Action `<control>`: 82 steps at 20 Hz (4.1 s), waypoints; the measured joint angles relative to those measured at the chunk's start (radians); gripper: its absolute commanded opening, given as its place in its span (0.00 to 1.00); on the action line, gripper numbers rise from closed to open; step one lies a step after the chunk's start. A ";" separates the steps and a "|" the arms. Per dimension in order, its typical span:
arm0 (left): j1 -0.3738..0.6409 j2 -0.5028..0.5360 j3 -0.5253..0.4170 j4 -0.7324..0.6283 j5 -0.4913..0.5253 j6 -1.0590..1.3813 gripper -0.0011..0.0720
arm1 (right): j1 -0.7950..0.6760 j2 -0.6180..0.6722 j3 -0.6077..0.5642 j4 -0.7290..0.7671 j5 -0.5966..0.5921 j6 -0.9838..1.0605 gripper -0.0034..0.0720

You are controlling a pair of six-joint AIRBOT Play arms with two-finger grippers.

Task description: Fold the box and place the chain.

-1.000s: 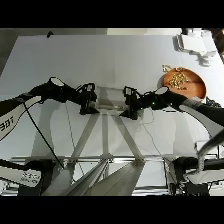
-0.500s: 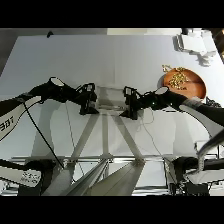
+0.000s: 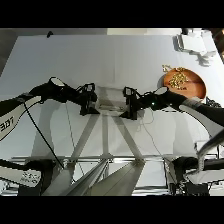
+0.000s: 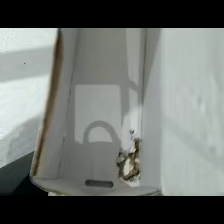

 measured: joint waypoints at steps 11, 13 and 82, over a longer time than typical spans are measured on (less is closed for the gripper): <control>0.001 0.000 0.000 -0.002 0.013 -0.002 0.61 | 0.000 0.114 0.000 -0.192 -0.071 0.069 1.00; 0.000 0.000 0.000 0.009 0.000 0.000 0.61 | 0.000 0.163 0.000 -0.304 -0.094 0.144 0.99; 0.001 0.000 -0.001 0.002 0.008 0.000 0.61 | 0.167 0.224 0.034 -0.513 -0.162 0.677 0.35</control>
